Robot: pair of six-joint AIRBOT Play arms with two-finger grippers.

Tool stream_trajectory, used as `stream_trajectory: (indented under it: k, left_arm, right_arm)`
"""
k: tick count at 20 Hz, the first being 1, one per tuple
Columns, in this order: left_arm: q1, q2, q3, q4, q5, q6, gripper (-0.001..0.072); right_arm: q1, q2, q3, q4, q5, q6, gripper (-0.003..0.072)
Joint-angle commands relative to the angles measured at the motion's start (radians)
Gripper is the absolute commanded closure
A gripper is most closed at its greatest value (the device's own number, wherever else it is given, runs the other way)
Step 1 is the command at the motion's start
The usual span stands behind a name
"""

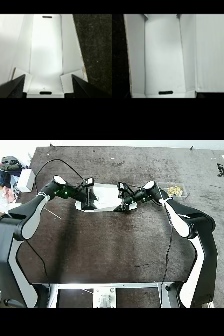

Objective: Fold the box and place the chain.

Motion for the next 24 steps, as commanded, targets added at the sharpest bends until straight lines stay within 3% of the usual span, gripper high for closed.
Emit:
stream_trajectory:
  k: [1, 2, 3, 4, 6, 7, 8, 13, 18, 21, 24]
  left_arm:
    - [0.0, -0.001, 0.0, 0.003, 0.009, -0.025, 0.0018]
    - [0.001, -0.001, 0.0, 0.018, 0.012, -0.035, 0.0208]
    - [0.003, -0.001, 0.0, 0.037, 0.009, -0.047, 0.0318]
    - [0.007, -0.001, 0.0, 0.047, 0.002, -0.053, 0.0366]
    - [0.028, 0.0, 0.0, 0.046, -0.034, -0.057, 0.0368]
    - [0.039, 0.002, 0.0, 0.045, -0.052, -0.074, 0.0578]
    - [0.052, 0.002, 0.0, 0.042, -0.079, -0.079, 0.0695]
    - [0.086, 0.012, 0.062, 0.024, -0.157, -0.249, 0.0701]
    - [0.116, 0.194, 0.064, 0.115, -0.005, -0.607, 0.0703]
    - [0.174, 0.287, -0.002, 0.11, 0.093, -0.877, 0.0703]
    - [0.23, 0.309, -0.027, 0.125, 0.082, -1.096, 0.0703]
  right_arm:
    - [0.001, 0.0, 0.0, 0.001, 0.0, 0.001, 0.0221]
    - [0.001, 0.0, 0.0, 0.001, 0.0, 0.0, 0.0222]
    - [0.001, 0.0, 0.0, 0.001, 0.0, 0.001, 0.0221]
    - [0.001, 0.0, 0.0, 0.001, 0.0, 0.001, 0.0221]
    - [0.001, 0.0, 0.0, 0.001, 0.0, 0.001, 0.0221]
    - [0.001, 0.0, 0.0, 0.001, 0.0, 0.001, 0.0221]
    - [0.001, 0.0, 0.0, 0.001, 0.0, 0.001, 0.0221]
    - [0.001, 0.0, 0.0, 0.001, 0.0, 0.001, 0.0221]
    - [0.001, 0.0, 0.0, 0.001, 0.0, 0.001, 0.0221]
    - [0.001, 0.0, 0.0, 0.001, 0.0, 0.001, 0.0221]
    - [0.001, 0.0, 0.0, 0.001, 0.0, 0.001, 0.0221]
